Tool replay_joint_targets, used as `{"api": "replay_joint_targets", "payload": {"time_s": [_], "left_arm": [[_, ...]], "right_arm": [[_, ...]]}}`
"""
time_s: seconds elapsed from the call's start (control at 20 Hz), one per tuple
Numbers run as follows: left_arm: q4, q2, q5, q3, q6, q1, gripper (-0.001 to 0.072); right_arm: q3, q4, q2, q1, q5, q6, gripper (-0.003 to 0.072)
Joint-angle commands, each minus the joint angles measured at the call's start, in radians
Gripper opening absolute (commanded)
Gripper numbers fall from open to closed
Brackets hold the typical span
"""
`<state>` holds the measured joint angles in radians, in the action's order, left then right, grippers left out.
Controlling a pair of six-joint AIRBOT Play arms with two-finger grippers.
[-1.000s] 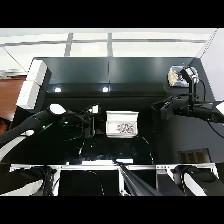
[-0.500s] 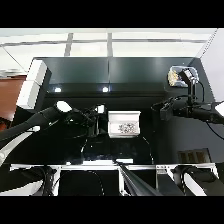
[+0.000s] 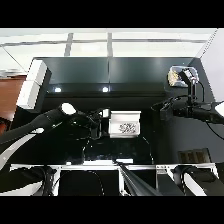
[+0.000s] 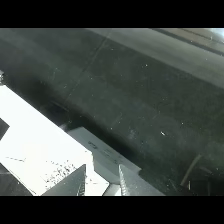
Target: Fold the box and place the chain.
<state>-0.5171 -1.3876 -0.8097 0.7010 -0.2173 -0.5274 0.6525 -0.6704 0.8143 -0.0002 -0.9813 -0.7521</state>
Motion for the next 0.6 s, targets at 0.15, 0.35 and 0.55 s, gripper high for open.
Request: {"api": "replay_joint_targets", "payload": {"time_s": [0.15,0.35,0.55], "left_arm": [[0.005,0.000,0.026,0.001,0.013,-0.019,0.0709],[0.002,0.000,0.043,0.001,0.012,-0.035,0.0707],[0.001,0.000,0.076,0.001,0.014,-0.058,0.0465]], "right_arm": [[0.000,0.000,0.001,0.000,0.000,0.000,0.0252],[0.000,0.000,0.001,0.000,0.000,0.000,0.0251],[0.000,0.000,0.001,0.000,0.000,0.000,0.0252]]}}
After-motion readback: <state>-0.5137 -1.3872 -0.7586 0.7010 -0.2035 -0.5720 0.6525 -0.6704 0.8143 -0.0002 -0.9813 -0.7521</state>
